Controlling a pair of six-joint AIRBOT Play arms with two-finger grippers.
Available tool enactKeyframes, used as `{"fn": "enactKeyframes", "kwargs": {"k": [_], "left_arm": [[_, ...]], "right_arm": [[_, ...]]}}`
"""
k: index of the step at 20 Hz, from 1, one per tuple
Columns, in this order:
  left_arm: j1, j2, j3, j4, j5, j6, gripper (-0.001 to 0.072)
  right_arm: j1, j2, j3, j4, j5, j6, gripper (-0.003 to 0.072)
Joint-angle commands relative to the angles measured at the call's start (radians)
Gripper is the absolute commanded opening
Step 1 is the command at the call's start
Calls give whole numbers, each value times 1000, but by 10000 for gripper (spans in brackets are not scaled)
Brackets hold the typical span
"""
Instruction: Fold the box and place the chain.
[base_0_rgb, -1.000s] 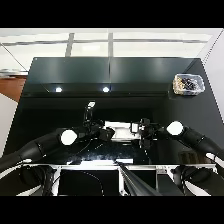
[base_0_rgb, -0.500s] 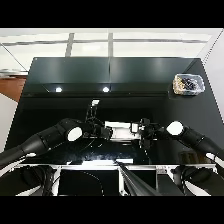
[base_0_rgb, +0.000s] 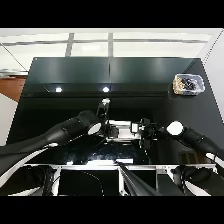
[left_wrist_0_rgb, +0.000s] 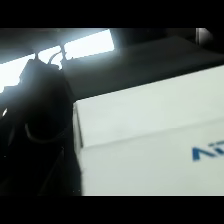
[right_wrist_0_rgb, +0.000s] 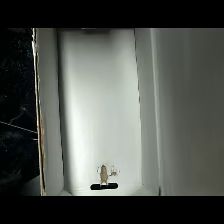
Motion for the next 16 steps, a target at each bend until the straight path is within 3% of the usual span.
{"fn": "enactKeyframes", "kwargs": {"k": [1, 3, 4, 5, 9, 11, 16], "left_arm": [[-11, -64, 65, 11, -63, -63, 497], [-8, -65, 66, 15, -58, -97, 455], [-6, -66, 66, 17, -55, -107, 374], [-5, -68, 66, 16, -49, -107, 347], [-7, -91, 69, 5, -53, -107, 347], [-6, -100, 85, 10, -71, -107, 274], [-7, -130, 118, 9, -85, -108, 272]], "right_arm": [[0, 0, 0, 0, 0, 0, 357], [0, 0, 0, 0, 0, 0, 357], [0, 0, 0, 0, 1, 0, 357], [0, 0, 0, 0, 1, 0, 357], [0, 0, 0, 0, 1, 0, 356], [0, 0, 0, 0, 1, 0, 357], [0, 0, 0, 0, 1, 0, 357]]}}
